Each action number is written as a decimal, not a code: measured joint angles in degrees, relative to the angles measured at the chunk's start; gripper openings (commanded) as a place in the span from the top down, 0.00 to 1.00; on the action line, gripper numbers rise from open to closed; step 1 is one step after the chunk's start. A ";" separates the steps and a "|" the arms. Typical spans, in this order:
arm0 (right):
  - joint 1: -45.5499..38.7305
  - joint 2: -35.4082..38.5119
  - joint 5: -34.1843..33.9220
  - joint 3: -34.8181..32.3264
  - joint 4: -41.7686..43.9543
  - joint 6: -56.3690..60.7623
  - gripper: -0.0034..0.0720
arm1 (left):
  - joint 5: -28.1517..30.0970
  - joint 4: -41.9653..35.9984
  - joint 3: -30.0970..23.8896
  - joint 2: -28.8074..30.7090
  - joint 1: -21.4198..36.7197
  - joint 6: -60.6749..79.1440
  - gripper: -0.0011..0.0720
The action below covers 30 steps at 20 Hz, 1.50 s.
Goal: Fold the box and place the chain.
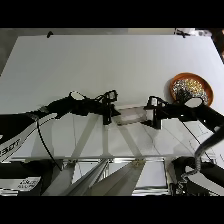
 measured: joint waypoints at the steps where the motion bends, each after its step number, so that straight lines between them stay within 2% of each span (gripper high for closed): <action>1: 0.11 -0.11 0.24 0.00 -0.52 0.61 0.04 | 0.00 0.00 0.00 0.00 0.00 0.00 0.97; 22: 3.82 -3.10 1.40 -0.07 -4.70 3.76 0.04 | -0.11 0.07 -0.02 0.00 -0.02 0.00 0.97; 26: 4.09 -3.93 0.74 -0.07 -4.74 3.30 0.10 | -0.02 0.00 -0.02 0.00 -0.02 0.00 0.97; 28: 4.13 -4.37 0.13 -0.07 -4.72 3.10 0.25 | -0.02 0.00 -0.02 0.00 -0.02 -0.02 0.97; 30: 4.13 -4.59 0.00 -0.04 -4.72 2.75 0.29 | -0.02 -0.02 -0.02 0.00 -0.04 -0.02 0.97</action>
